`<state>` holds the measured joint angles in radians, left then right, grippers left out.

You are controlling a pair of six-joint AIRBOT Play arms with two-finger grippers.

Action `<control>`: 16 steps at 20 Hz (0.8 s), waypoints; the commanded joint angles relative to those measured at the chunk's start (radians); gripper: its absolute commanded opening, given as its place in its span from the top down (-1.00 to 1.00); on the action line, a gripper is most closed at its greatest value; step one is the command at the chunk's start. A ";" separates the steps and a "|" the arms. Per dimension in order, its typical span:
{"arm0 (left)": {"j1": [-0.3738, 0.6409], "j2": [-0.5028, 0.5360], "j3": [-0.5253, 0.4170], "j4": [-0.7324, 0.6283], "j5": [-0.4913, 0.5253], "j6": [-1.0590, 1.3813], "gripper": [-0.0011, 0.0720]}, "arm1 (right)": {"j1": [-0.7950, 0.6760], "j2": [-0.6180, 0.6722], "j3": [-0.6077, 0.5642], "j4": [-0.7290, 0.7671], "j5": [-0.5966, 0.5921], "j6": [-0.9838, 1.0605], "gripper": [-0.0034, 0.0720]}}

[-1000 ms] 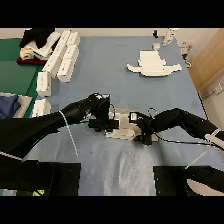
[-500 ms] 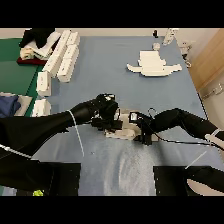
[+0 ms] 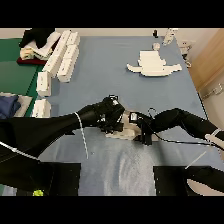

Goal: Fold the box.

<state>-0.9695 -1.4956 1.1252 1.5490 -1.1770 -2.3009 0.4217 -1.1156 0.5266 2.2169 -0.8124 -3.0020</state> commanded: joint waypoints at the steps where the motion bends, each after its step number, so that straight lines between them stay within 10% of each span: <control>1: -0.011 -0.005 0.003 -0.034 -0.005 -0.004 0.93 | 0.000 0.000 0.000 0.001 0.000 0.001 -0.47; 2: -0.011 -0.005 0.007 -0.034 -0.004 -0.003 0.90 | 0.000 -0.001 0.000 0.001 0.000 0.001 -0.47; 4: -0.011 -0.005 0.021 -0.029 -0.008 -0.003 -0.07 | 0.000 -0.001 0.000 0.001 0.000 0.001 -0.47; 16: -0.008 -0.005 0.042 0.016 -0.026 -0.004 -0.06 | 0.000 -0.001 0.000 0.001 0.000 0.001 -0.47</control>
<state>-0.9791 -1.5005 1.1667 1.5497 -1.1896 -2.3043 0.4217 -1.1156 0.5266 2.2177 -0.8127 -3.0009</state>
